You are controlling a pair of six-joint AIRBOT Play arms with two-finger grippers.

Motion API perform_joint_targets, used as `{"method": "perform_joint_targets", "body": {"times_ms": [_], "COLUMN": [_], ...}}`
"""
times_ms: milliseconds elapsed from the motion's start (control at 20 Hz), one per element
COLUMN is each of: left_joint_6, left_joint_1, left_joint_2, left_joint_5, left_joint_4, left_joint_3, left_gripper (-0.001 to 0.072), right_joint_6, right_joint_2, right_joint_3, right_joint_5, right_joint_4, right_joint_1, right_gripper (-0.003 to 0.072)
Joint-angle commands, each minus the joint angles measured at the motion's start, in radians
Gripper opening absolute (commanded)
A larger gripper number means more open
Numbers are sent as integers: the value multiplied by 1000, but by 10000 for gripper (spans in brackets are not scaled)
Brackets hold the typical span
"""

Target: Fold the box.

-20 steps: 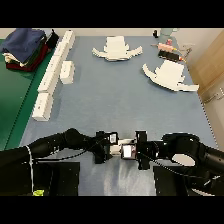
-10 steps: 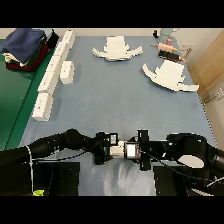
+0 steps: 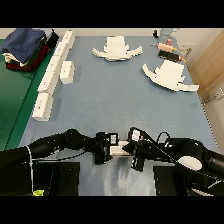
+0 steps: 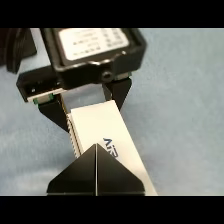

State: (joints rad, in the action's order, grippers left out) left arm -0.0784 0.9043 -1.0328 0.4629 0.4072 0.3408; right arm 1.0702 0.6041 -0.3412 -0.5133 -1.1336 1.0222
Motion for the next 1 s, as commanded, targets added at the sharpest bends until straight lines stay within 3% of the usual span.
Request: {"method": "perform_joint_targets", "body": {"times_ms": [0, 950], "left_joint_6": [0, 0], "left_joint_1": [0, 0], "left_joint_2": [0, 0], "left_joint_5": [0, 0], "left_joint_4": [0, 0], "left_joint_3": [1, 1], "left_gripper": [466, 466], "right_joint_6": [40, 40], "right_joint_2": [1, 93], "right_joint_3": [77, 123], "right_joint_5": [146, 102], "right_joint_4": [153, 155], "right_joint_1": [1, 2], "right_gripper": [2, 2]}}
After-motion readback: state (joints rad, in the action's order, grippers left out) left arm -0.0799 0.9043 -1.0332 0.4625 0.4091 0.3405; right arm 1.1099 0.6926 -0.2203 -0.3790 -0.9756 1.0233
